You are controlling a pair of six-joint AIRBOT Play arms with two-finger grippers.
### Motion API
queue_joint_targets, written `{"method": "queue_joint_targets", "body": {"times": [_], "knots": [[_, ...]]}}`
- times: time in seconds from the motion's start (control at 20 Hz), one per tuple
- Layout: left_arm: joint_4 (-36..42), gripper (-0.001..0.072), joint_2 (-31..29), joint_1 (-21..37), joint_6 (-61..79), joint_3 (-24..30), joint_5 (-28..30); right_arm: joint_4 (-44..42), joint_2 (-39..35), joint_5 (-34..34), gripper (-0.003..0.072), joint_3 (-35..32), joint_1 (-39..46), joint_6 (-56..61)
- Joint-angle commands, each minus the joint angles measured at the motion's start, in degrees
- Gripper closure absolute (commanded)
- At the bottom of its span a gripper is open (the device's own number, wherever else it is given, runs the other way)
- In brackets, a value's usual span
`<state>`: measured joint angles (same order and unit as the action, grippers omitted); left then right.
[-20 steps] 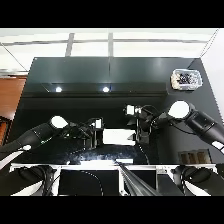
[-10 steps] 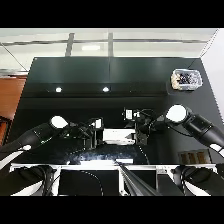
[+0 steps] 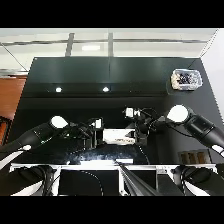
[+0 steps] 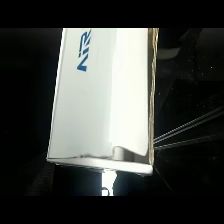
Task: Fold the box and place the chain.
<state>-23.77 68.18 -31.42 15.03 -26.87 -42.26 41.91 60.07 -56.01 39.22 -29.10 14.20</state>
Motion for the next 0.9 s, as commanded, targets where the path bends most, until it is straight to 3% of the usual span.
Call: {"method": "queue_joint_targets", "body": {"times": [0.0,0.45,0.55,0.85], "knots": [[0.0,0.0249,0.0,0.0,0.0,0.0,0.0,0.3,0.0,-0.3,0.0372,-0.1,-0.1,0.8],[0.0,0.0249,0.0,0.0,0.0,0.0,0.0,0.3,0.0,2.2,0.0374,-1.4,-0.1,0.8],[0.0,0.0249,0.0,0.0,0.0,0.0,0.0,0.3,0.0,2.1,0.0442,-1.4,-0.1,0.8],[0.0,0.0249,0.0,0.0,0.0,0.0,0.0,0.4,0.0,1.8,0.0441,-1.5,-1.2,0.8]]}}
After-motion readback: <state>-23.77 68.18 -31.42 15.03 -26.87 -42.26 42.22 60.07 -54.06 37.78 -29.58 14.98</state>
